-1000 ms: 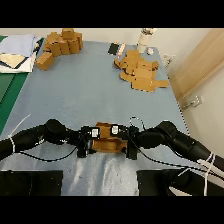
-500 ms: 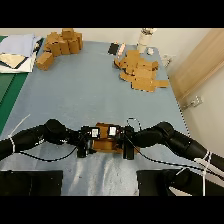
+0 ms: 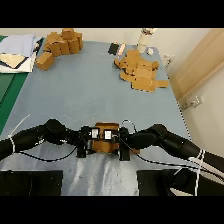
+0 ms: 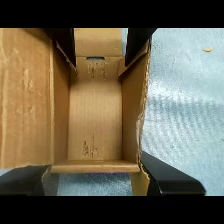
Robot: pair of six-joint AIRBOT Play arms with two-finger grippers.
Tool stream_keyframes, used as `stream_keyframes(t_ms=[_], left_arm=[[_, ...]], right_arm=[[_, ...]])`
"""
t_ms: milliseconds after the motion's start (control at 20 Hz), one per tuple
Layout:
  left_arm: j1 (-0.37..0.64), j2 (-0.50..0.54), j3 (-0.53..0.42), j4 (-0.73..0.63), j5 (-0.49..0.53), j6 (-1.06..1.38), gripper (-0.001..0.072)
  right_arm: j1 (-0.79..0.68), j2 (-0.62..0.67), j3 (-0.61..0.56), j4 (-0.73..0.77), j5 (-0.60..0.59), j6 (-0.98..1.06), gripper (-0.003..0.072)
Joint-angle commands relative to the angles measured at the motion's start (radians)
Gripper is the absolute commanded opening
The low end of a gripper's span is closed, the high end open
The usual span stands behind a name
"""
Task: Fold the box.
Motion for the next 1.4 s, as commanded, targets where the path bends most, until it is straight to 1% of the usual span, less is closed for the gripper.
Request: stream_keyframes(t_ms=[0, 150, 200, 250, 300, 350, 400, 450, 550, 650, 750, 800, 850, 900, 1000, 1050, 1100, 1150, 1250, 1350], left_arm=[[0.000, -0.001, 0.000, -0.002, 0.002, -0.002, 0.0473], [0.000, -0.001, 0.000, -0.002, 0.002, -0.002, 0.0473], [0.000, -0.001, 0.000, -0.002, 0.002, -0.002, 0.0473], [0.000, -0.001, 0.000, -0.002, 0.002, -0.002, 0.0473], [0.000, -0.001, 0.000, -0.002, 0.002, -0.002, 0.0473], [0.000, -0.001, 0.000, -0.002, 0.002, -0.002, 0.0473], [0.000, -0.001, 0.000, -0.002, 0.002, -0.002, 0.0473], [0.000, -0.001, 0.000, -0.002, 0.002, -0.002, 0.0473], [0.000, -0.001, 0.000, -0.002, 0.002, -0.002, 0.0473], [0.000, -0.001, 0.000, -0.002, 0.002, -0.002, 0.0473], [0.000, -0.001, 0.000, -0.002, 0.002, -0.002, 0.0473], [0.000, -0.001, 0.000, -0.002, 0.002, -0.002, 0.0473], [0.000, -0.001, 0.000, -0.002, 0.002, -0.002, 0.0473], [0.000, -0.001, 0.000, -0.002, 0.002, -0.002, 0.0473], [0.000, -0.001, 0.000, -0.002, 0.002, -0.002, 0.0473], [0.000, -0.001, 0.000, -0.002, 0.002, -0.002, 0.0473], [0.000, -0.001, 0.000, -0.002, 0.002, -0.002, 0.0474], [0.000, -0.001, 0.000, -0.002, 0.002, -0.002, 0.0473], [0.000, -0.001, 0.000, -0.002, 0.002, -0.002, 0.0473], [0.000, -0.001, 0.000, -0.002, 0.002, -0.002, 0.0473]], right_arm=[[0.007, -0.007, -0.001, 0.001, -0.006, 0.016, 0.0517], [0.006, 0.006, 0.000, -0.012, -0.045, 0.092, 0.0517], [0.006, 0.027, 0.002, -0.039, -0.074, 0.150, 0.0495], [0.005, 0.054, 0.002, -0.071, -0.099, 0.219, 0.0405], [0.005, 0.088, 0.002, -0.108, -0.116, 0.330, 0.0250], [0.005, 0.118, 0.002, -0.149, -0.117, 0.449, 0.0152], [0.003, 0.147, 0.002, -0.215, -0.117, 0.599, 0.0003], [-0.003, 0.172, 0.002, -0.277, -0.122, 0.735, 0.0005], [-0.035, 0.222, 0.002, -0.369, -0.174, 0.942, 0.0004], [-0.097, 0.277, 0.002, -0.446, -0.258, 1.154, 0.0004], [-0.194, 0.324, 0.000, -0.517, -0.365, 1.382, 0.0004], [-0.252, 0.337, -0.008, -0.530, -0.406, 1.457, 0.0004], [-0.304, 0.342, -0.022, -0.520, -0.418, 1.482, 0.0004], [-0.348, 0.341, -0.045, -0.478, -0.418, 1.482, 0.0004], [-0.381, 0.328, -0.101, -0.374, -0.371, 1.470, 0.0004], [-0.380, 0.321, -0.127, -0.300, -0.331, 1.447, 0.0003], [-0.371, 0.314, -0.154, -0.193, -0.282, 1.410, 0.0004], [-0.357, 0.304, -0.177, -0.129, -0.229, 1.392, 0.0004], [-0.319, 0.280, -0.209, -0.074, -0.148, 1.392, 0.0004], [-0.266, 0.248, -0.215, -0.040, -0.087, 1.388, 0.0004]])
